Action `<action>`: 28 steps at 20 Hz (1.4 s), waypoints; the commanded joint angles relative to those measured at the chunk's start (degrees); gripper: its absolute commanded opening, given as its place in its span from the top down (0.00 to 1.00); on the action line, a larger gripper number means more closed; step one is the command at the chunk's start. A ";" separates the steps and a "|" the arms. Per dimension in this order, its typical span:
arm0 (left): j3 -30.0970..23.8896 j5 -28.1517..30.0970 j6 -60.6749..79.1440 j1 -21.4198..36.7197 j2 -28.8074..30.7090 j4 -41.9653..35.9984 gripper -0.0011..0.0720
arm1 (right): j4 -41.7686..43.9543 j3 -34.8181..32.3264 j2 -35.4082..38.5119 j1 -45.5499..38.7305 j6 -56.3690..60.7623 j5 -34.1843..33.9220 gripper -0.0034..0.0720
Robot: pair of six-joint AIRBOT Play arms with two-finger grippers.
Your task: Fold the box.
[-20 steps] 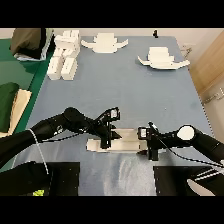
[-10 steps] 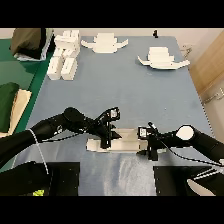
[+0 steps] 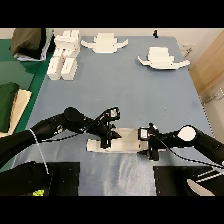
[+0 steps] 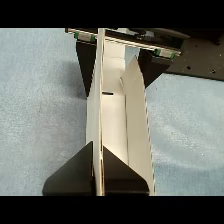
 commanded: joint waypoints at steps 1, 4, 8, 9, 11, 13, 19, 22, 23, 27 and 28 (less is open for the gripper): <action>-0.02 -0.07 0.02 0.04 0.04 0.02 0.96 | 0.35 0.04 0.15 0.02 -0.02 0.52 0.19; -0.02 -0.04 0.02 0.04 0.04 0.02 0.96 | 0.37 0.02 -0.20 0.04 -0.02 0.52 0.29; -0.02 -0.04 0.02 0.04 0.04 0.04 0.96 | 1.66 -0.31 -2.01 0.04 -1.16 -0.39 0.31; -0.02 -0.04 0.02 0.04 0.04 0.02 0.96 | 1.66 -0.31 -1.99 0.04 -1.16 -0.39 0.34; -0.02 -0.04 0.02 0.04 0.04 0.02 0.96 | 1.57 -0.31 -1.99 0.04 -1.16 -0.39 0.35; -0.02 -0.07 0.02 0.04 0.04 0.02 0.96 | 1.33 -0.31 -1.99 0.02 -1.11 -0.44 0.34; -0.02 -0.07 0.02 0.04 0.04 0.02 0.96 | 1.16 -0.28 -1.88 0.02 -1.09 -0.39 0.34; -0.02 -0.04 0.02 0.04 0.04 0.02 0.96 | 1.20 -0.28 -1.88 0.02 -1.09 -0.39 0.34; -0.02 -0.04 0.02 0.04 0.04 0.02 0.96 | 1.18 -0.28 -1.88 0.02 -1.09 -0.39 0.34; -0.02 -0.04 0.02 0.04 0.04 0.02 0.96 | 1.18 -0.28 -1.88 0.02 -1.09 -0.39 0.34; -0.02 -0.04 0.02 0.04 0.04 0.02 0.96 | 1.18 -0.28 -1.88 0.02 -1.09 -0.39 0.34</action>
